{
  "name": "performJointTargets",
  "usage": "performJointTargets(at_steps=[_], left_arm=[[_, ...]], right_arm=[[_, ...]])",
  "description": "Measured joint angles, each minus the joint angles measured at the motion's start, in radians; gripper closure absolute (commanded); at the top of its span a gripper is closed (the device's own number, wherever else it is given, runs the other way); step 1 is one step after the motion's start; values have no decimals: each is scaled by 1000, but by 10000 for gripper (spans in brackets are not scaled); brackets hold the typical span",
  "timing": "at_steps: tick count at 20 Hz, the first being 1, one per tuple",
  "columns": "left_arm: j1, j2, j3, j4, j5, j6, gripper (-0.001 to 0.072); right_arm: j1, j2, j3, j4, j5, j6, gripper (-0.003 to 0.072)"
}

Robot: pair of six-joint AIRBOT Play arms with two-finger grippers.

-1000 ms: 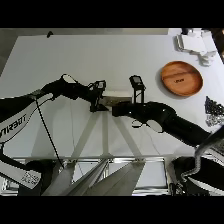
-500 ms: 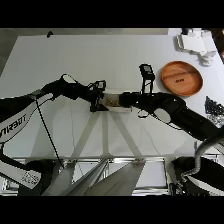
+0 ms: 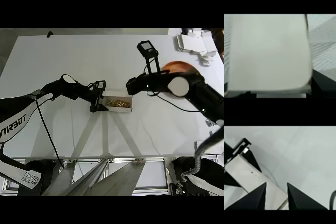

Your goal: Fold the box and place the chain.

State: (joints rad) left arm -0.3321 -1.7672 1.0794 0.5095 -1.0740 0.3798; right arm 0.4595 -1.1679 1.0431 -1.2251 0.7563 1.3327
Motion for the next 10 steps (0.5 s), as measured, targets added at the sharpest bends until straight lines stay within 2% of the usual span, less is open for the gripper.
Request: performJointTargets(at_steps=[5, 10], left_arm=[[0, 0, 0, 0, 0, 0, 551], [0, 0, 0, 0, 0, 0, 551]], right_arm=[[-110, -203, 119, 314, 227, -476, 342], [-135, -359, 158, 461, 354, -765, 347]])
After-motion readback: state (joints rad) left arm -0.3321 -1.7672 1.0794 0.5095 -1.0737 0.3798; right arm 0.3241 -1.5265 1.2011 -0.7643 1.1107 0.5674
